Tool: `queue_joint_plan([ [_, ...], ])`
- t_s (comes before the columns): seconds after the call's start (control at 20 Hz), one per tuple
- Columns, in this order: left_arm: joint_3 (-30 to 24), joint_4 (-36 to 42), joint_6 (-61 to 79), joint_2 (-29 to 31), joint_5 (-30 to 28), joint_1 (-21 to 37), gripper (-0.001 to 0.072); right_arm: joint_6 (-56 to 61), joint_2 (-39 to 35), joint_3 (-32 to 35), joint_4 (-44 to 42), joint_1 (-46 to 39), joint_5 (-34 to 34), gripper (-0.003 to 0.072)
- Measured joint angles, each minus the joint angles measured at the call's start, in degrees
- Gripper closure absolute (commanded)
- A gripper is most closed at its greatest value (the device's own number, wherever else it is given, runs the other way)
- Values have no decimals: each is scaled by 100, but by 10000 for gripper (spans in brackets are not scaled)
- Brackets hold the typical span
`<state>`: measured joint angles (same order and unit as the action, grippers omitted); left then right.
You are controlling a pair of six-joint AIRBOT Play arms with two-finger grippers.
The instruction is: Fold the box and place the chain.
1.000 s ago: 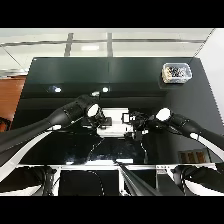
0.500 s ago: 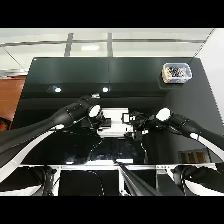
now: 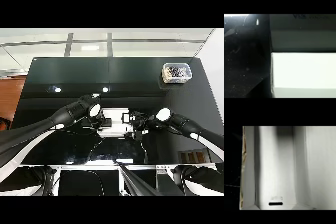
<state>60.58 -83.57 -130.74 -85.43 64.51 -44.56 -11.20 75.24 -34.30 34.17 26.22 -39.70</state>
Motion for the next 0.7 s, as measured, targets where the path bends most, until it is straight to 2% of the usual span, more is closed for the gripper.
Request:
queue_joint_plan([
  [0.55, 0, -17, 177, 0, 15, 0, 682, 1309, -1075, 2, 1478, -11, -439, -5],
  [0.65, 0, -15, 179, -2, 15, 0, 682, 1364, -1104, 2, 1521, -4, -472, 241],
  [0.7, 0, -15, 179, 0, 13, 0, 682, 1384, -1099, 2, 1484, 0, -476, 320],
])
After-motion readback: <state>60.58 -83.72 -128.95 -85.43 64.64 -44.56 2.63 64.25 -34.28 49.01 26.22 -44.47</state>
